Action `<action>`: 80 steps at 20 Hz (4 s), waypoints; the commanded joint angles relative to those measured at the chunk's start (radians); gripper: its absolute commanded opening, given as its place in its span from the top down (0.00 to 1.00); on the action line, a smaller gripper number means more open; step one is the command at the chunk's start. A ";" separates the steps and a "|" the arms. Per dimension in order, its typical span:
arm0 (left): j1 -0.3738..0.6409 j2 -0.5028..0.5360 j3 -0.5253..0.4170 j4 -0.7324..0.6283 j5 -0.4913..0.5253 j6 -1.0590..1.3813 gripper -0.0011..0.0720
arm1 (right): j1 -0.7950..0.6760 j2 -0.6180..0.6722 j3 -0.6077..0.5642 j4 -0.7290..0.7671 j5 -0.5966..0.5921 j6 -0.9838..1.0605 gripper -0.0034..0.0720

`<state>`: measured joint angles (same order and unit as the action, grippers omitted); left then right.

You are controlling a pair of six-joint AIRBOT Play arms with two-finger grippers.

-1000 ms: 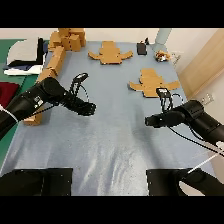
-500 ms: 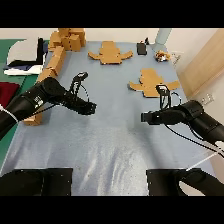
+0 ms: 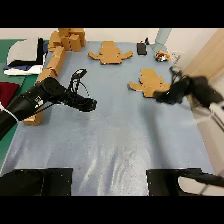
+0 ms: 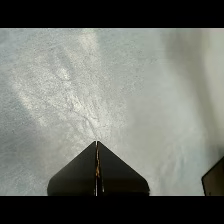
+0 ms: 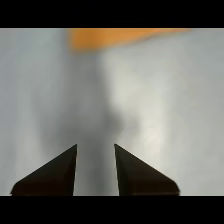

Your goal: Fold the box.

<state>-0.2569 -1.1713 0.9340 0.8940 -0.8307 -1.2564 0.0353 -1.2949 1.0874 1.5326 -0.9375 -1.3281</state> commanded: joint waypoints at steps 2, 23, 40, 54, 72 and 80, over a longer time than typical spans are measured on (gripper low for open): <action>0.001 -0.001 0.001 -0.005 0.011 -0.002 0.96 | -0.355 -0.344 0.414 0.193 -0.030 -0.230 0.41; 0.001 0.000 0.001 -0.024 0.008 0.003 0.94 | -0.500 -0.846 0.963 0.704 -0.304 -0.533 0.95; 0.080 0.002 0.002 -0.042 -0.238 0.012 0.11 | 0.018 0.223 -0.261 0.143 -0.185 -0.124 0.96; 0.120 0.001 0.002 -0.047 -0.272 0.029 0.10 | 0.033 0.131 -0.332 0.193 -0.119 -0.237 0.57; 0.177 -0.148 0.000 -0.282 -0.340 0.196 0.10 | 0.158 0.364 -0.607 0.689 0.077 -0.751 0.95; 0.168 -0.354 0.023 -0.558 -0.216 0.410 0.11 | 0.240 0.491 -0.657 0.685 0.132 -0.753 0.95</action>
<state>-0.0883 -1.4544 0.9421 0.4545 -1.0779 -0.9352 0.2520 -0.8398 0.4431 2.2158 -0.8307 -2.0750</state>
